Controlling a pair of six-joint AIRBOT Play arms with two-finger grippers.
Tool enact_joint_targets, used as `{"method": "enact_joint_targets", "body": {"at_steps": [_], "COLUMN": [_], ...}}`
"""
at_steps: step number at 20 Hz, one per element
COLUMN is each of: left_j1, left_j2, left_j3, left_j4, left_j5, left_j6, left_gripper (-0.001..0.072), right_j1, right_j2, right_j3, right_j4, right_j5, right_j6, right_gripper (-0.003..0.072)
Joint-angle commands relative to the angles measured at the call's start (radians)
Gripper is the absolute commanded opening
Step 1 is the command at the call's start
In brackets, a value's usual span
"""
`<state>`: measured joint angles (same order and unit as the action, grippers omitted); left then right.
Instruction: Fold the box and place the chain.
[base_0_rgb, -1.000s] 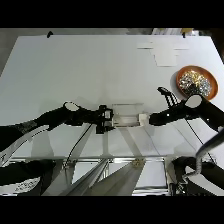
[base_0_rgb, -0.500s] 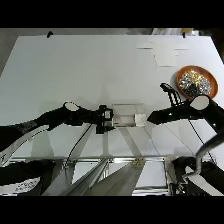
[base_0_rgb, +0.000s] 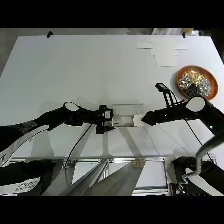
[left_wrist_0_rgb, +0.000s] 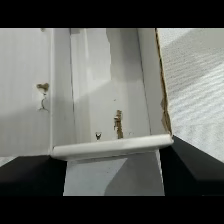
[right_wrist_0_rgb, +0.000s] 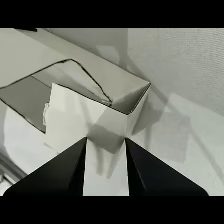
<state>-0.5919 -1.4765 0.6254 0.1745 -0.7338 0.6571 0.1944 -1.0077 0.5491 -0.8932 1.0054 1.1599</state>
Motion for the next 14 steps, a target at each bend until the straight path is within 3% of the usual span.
{"method": "enact_joint_targets", "body": {"at_steps": [1, 7, 14], "left_j1": [0.000, 0.000, 0.000], "left_j2": [0.001, 0.001, 0.001], "left_j3": [0.000, 0.000, 0.000], "left_j4": [0.000, 0.000, 0.000], "left_j5": [0.000, 0.000, 0.000], "left_j6": [0.000, 0.000, 0.000], "left_gripper": [0.0069, 0.0069, 0.0069], "right_j1": [0.014, 0.148, 0.316], "right_j2": [0.001, -0.005, -0.092], "right_j3": [0.000, 0.045, 0.121], "right_j4": [-0.031, -0.175, -0.383], "right_j5": [-0.015, -0.105, -0.097], "right_j6": [0.066, 0.337, 0.635], "right_gripper": [0.0335, 0.0359, 0.0359]}}
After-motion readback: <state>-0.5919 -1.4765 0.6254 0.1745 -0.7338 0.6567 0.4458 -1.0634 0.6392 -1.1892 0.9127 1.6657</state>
